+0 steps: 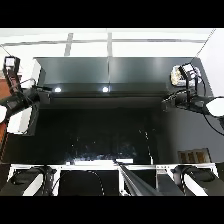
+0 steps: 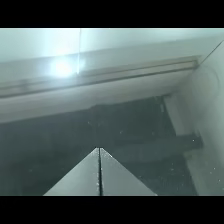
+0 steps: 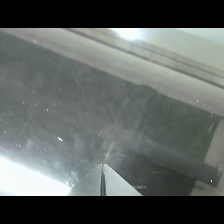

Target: Fold the box and place the chain.

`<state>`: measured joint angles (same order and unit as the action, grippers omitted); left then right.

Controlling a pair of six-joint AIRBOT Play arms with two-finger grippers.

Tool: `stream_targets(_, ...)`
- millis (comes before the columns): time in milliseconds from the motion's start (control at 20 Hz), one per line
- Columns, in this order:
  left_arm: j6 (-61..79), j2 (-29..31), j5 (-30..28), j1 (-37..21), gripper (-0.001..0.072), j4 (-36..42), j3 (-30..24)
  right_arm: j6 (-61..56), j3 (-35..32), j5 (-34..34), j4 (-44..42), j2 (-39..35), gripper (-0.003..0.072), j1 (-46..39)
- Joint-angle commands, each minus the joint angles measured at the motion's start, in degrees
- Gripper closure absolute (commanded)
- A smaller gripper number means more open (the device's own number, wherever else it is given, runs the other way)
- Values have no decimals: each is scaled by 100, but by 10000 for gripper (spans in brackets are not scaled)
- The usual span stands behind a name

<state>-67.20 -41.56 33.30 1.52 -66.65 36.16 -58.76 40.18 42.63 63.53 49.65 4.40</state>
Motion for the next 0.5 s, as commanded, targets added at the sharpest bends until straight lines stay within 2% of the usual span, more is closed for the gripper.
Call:
stream_targets(0,-221,367,-179,179,682,-297,-317,-2,-31,46,127,4,677,13)
stream_targets(450,-221,304,-179,179,682,-297,-317,-2,-31,46,127,4,677,13)
